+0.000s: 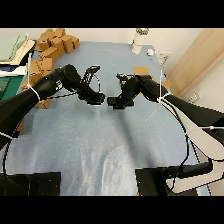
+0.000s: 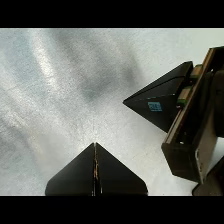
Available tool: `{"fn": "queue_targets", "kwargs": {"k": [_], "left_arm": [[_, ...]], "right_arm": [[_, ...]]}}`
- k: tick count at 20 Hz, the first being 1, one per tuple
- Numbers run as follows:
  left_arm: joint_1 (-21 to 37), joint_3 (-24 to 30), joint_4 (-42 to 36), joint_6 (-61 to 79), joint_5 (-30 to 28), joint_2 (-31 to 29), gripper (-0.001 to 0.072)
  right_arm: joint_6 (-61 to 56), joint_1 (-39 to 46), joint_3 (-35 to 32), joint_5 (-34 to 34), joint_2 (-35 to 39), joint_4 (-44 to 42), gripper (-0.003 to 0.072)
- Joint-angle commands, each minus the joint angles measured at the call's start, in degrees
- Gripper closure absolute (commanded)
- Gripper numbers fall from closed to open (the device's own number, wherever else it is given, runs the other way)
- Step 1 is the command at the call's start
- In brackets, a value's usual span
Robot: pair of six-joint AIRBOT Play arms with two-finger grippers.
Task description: Fold the box.
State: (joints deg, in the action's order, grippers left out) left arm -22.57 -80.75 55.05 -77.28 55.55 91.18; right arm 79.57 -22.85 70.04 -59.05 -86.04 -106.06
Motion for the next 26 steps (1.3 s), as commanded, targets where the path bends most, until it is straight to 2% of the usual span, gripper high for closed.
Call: {"fn": "queue_targets", "kwargs": {"k": [1,16,18,19,20,21,22,24,25,26], "left_arm": [[0.04,-0.02,0.00,0.00,0.00,0.02,0.0699],[0.04,-0.02,0.00,0.00,-0.02,0.02,0.0699],[0.04,-0.02,0.00,0.00,-0.15,0.02,0.0699],[0.04,-0.02,0.00,0.02,-1.07,0.02,0.0699],[0.04,-0.02,0.00,-0.09,-2.73,0.02,0.0699],[0.04,-0.02,-0.02,-0.13,-3.26,0.02,0.0699],[0.02,-0.02,-0.02,-0.13,-3.67,0.02,0.0699],[0.04,-0.02,-0.02,-0.15,-3.43,0.02,0.0699],[0.02,-0.02,-0.07,-0.33,-3.26,0.02,0.0699],[0.02,-0.02,-0.44,-0.33,-3.30,0.02,0.0699]], "right_arm": [[-0.02,0.00,0.04,0.02,-0.02,-0.02,0.0680],[-0.02,-0.02,0.02,1.11,-0.09,-0.24,0.0680],[0.46,0.63,0.94,2.67,-0.09,3.26,0.0680],[0.39,2.16,2.51,2.36,-0.09,8.04,0.0680],[0.28,4.66,4.48,1.57,-0.17,12.33,0.0634],[-0.04,8.66,7.26,0.28,-0.76,16.13,0.0456],[-0.02,13.35,10.25,-0.83,-1.86,18.56,0.0335],[0.15,24.50,16.70,-1.27,-5.27,19.58,0.0285],[1.40,29.51,19.30,-1.07,-7.23,18.40,0.0214],[3.96,34.14,21.77,-0.81,-9.40,15.34,0.0206]]}}
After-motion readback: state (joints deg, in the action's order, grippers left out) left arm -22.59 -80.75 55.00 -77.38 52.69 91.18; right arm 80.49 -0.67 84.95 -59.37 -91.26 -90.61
